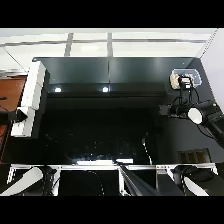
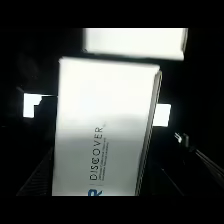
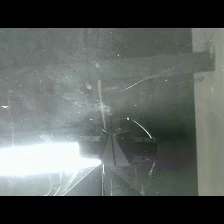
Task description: Fold the box and place the chain.
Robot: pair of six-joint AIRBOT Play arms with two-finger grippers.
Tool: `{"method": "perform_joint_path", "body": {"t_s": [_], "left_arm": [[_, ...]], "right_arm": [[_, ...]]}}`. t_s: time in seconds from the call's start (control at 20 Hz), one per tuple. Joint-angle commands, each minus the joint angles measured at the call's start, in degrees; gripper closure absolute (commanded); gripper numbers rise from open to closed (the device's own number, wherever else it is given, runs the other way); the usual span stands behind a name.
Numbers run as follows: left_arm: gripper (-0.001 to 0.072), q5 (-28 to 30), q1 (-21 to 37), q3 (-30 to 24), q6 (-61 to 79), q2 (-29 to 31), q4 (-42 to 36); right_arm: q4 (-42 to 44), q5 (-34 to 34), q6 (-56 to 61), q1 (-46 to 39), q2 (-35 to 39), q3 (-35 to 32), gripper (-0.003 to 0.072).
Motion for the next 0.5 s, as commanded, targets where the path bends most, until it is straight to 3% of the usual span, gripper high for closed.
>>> {"method": "perform_joint_path", "body": {"t_s": [0.0, 0.2, 0.25, 0.35, 0.45], "left_arm": [[-0.0011, -3.19, -2.47, 4.92, -9.79, 0.07, 4.63], [0.0002, -11.02, -7.26, 19.52, -14.29, 0.81, 3.96], [0.0113, -13.18, -9.09, 23.65, -17.05, 0.81, 3.78], [0.0681, -17.99, -12.59, 29.57, -20.44, 0.90, -0.44], [0.0689, -18.75, -16.63, 30.34, -20.41, 2.29, -8.98]], "right_arm": [[1.07, 0.02, -0.02, 0.04, 0.02, -0.02, 0.0669], [1.42, -1.40, -0.04, 0.04, 0.02, -0.02, 0.0669], [1.44, -1.90, -0.02, 0.13, 0.02, -0.02, 0.0669], [1.42, -2.47, -0.20, 0.83, 0.02, -0.02, 0.0669], [1.38, -2.62, -0.26, 2.97, 0.02, -0.02, 0.0669]]}}
